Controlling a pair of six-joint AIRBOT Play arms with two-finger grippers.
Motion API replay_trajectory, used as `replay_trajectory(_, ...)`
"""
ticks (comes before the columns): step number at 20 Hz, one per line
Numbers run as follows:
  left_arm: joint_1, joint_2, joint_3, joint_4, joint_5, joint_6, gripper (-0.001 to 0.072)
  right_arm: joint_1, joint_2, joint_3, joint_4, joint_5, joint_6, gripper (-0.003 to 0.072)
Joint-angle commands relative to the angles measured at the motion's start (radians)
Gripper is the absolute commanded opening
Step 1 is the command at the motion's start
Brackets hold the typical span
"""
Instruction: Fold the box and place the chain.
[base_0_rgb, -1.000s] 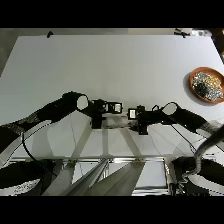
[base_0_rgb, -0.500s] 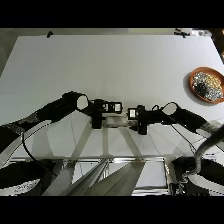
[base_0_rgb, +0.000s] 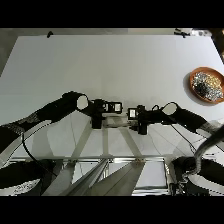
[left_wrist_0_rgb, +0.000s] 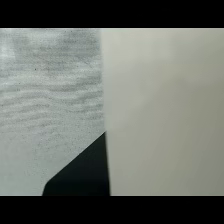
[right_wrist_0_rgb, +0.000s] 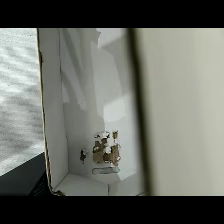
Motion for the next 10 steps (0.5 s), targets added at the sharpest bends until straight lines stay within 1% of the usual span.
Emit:
replay_trajectory(1, 0.0, 0.0, 0.0, 0.0, 0.0, 0.0, 0.0012, 0.0, 0.0, 0.001, 0.0, 0.0, 0.0, 0.0412)
replay_trajectory(5, 0.0, 0.0, 0.0, 0.0, 0.0, 0.0, 0.0012, 0.0, 0.0, 0.001, 0.0, 0.0, 0.0, 0.0412)
replay_trajectory(7, -0.002, 0.0, 0.0, 0.0, 0.017, 0.0, 0.0012, 0.0, 0.0, 0.001, 0.0, 0.0, 0.0, 0.0412)
replay_trajectory(10, -0.002, 0.0, 0.0, 0.001, 0.004, 0.0, 0.0012, 0.0, 0.0, 0.001, 0.0, 0.0, 0.0, 0.0412)
